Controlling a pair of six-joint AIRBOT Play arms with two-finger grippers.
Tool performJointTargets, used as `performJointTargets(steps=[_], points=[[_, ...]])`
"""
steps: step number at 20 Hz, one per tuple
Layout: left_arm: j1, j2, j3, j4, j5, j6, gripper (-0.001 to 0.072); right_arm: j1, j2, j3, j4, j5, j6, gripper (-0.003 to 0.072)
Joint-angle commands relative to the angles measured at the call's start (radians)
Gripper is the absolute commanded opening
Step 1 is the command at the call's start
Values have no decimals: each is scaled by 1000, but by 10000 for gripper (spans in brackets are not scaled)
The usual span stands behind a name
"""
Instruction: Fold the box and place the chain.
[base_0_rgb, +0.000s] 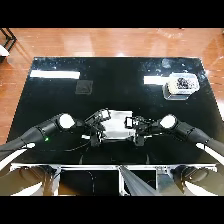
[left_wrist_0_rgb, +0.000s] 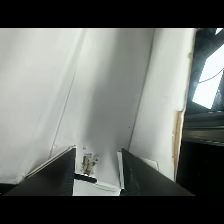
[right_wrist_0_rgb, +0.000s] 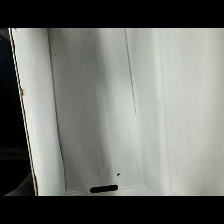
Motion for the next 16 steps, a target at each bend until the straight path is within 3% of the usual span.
performJointTargets(steps=[1,2,3,4,6,7,9,10,13,16], points=[[-1,-1,1,-1,-9,0,433,0,-1,-1,1,-1,2,467],[-1,-1,1,-1,-9,0,432,0,-1,-1,1,-1,1,467],[-1,-1,1,0,-9,0,356,0,-1,-1,1,-1,1,467],[-1,-1,1,0,-8,0,324,0,-1,-1,1,-1,1,467],[0,0,1,0,-13,0,395,0,-1,-1,1,-1,1,467],[0,0,1,4,-17,0,345,0,-1,-1,1,-1,1,467],[0,10,1,26,-27,-1,77,0,-1,-1,1,-1,1,467],[1,24,1,48,-35,-6,20,0,-1,-1,1,-1,1,467],[9,108,1,190,-41,-147,20,0,-1,-1,1,-1,1,467],[58,240,0,310,-114,-322,19,0,-1,-1,1,-1,1,467]])
